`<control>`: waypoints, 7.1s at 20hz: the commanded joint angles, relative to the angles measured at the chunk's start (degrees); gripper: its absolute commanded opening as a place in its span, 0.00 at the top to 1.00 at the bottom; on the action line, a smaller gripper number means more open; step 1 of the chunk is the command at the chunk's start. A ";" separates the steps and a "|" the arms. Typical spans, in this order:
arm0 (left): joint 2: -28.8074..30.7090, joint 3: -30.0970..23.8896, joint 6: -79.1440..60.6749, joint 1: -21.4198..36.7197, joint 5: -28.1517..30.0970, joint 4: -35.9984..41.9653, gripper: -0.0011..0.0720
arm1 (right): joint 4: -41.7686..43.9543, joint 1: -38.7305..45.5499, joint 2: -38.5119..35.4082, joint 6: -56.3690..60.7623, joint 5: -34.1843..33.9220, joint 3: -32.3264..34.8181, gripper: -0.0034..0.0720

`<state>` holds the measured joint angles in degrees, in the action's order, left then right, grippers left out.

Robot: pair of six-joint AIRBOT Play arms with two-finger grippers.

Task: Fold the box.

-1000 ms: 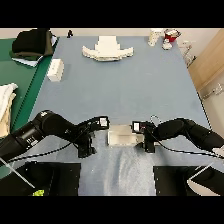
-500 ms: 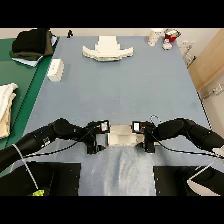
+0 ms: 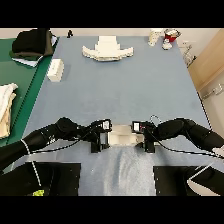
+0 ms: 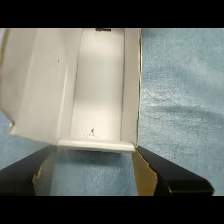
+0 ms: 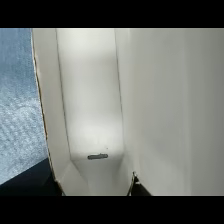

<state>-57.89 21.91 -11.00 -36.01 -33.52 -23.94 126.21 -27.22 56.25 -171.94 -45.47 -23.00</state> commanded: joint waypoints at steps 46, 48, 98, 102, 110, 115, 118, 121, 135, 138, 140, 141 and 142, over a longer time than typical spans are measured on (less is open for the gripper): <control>-6.01 1.70 -9.09 -1.09 0.02 3.78 0.29 | 0.04 -0.04 0.00 0.00 0.00 0.00 0.34; -6.01 1.73 -9.09 -1.09 0.04 3.78 0.29 | 0.04 -0.04 -0.02 0.00 0.07 0.00 0.34; -6.01 1.73 -9.09 -1.09 0.02 3.78 0.29 | 6.27 -4.31 11.21 82.51 11.54 -11.69 0.93; -6.01 1.73 -9.09 -1.09 0.02 3.78 0.29 | 6.29 -4.31 11.17 82.51 11.37 -11.76 0.93; -6.01 1.70 -9.09 -1.09 0.04 3.78 0.29 | 5.99 -4.31 10.45 73.77 -3.17 -18.60 0.93; -6.01 1.73 -9.09 -1.09 0.04 3.78 0.29 | -0.59 -4.31 3.06 71.52 -5.57 -18.93 0.95; -6.01 1.73 -9.09 -1.09 0.04 3.78 0.29 | -7.74 -4.31 -2.58 71.32 -9.81 -18.73 0.95; -6.01 1.73 -9.09 -1.11 0.04 3.78 0.29 | -10.86 -4.31 -8.13 67.34 -15.26 -16.28 0.95; -6.01 1.73 -9.09 -1.11 0.00 3.78 0.29 | -23.10 -4.70 -13.84 26.38 -17.27 -9.01 0.06; -6.01 1.73 -9.09 -1.09 0.07 3.78 0.29 | -24.20 -4.68 -12.55 26.32 -15.56 -8.50 0.06; -6.01 1.73 -9.09 -1.09 0.00 3.78 0.29 | -23.82 -4.70 -11.54 26.32 -13.99 -7.78 0.06; -6.01 1.73 -9.09 -1.09 0.02 3.78 0.29 | -23.17 -4.74 -11.32 25.51 -12.83 -7.04 0.06; -6.01 1.73 -9.09 -1.11 0.00 3.78 0.29 | -22.45 -4.83 -11.32 24.74 -11.78 -6.38 0.06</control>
<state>-63.88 23.57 -20.08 -37.10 -33.50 -20.14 103.63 -31.92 44.10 -145.18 -60.27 -30.65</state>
